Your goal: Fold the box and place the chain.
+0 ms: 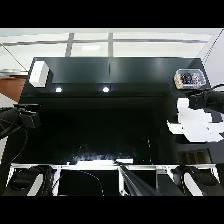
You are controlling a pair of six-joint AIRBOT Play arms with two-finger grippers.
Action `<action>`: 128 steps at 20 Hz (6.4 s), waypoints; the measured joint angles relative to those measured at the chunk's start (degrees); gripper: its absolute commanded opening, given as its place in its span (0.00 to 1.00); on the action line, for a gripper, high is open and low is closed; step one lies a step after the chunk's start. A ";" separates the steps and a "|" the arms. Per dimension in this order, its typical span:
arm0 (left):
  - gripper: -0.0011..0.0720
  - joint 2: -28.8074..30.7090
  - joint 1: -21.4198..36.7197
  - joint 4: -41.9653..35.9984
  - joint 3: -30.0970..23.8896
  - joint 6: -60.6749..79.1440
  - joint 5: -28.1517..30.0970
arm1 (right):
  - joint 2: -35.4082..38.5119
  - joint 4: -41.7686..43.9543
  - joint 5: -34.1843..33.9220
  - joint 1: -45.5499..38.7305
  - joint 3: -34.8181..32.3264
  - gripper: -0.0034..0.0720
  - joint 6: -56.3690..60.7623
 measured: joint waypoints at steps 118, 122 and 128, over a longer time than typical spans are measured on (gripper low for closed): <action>0.98 -40.24 -4.33 -30.84 -0.02 14.21 1.29 | -12.41 35.93 -21.51 24.87 -17.90 0.09 -12.96; 0.98 -48.87 -4.33 -37.83 -0.02 23.19 -2.10 | -12.41 35.69 -22.91 26.32 -18.91 0.10 -12.76; 0.98 -58.05 -3.63 -47.15 -0.02 33.94 -4.31 | -12.41 35.82 -23.02 26.80 -19.30 0.10 -12.11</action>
